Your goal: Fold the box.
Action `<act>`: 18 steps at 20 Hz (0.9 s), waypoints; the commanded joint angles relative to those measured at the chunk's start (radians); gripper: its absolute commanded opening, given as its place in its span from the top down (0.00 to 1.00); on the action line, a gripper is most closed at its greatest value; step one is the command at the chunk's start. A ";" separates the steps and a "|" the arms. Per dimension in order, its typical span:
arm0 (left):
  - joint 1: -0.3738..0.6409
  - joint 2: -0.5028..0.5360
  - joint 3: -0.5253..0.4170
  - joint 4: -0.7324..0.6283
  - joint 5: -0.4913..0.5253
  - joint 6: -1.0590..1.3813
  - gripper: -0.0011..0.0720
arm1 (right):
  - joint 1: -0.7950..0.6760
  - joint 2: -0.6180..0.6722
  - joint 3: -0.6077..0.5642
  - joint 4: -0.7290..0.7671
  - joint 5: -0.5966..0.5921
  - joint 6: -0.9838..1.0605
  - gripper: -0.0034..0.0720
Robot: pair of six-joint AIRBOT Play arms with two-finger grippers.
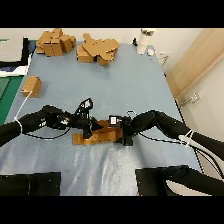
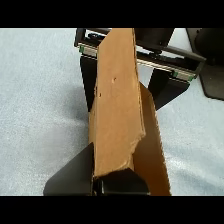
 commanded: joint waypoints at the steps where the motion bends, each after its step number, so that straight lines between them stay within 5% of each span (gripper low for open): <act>1: 0.000 0.001 0.001 0.000 0.000 0.000 0.97 | 0.001 -0.003 0.001 0.003 -0.001 0.000 0.00; 12: 0.000 0.001 0.001 0.000 0.000 0.000 0.97 | 0.002 -0.027 0.001 0.004 0.000 0.000 0.00; 15: 0.000 0.001 0.001 0.000 0.000 0.000 0.97 | 0.006 -0.027 0.002 0.003 0.000 0.000 0.17; 18: 0.000 0.001 0.001 0.000 0.000 0.000 0.97 | 0.011 -0.027 0.001 0.001 -0.001 0.000 0.17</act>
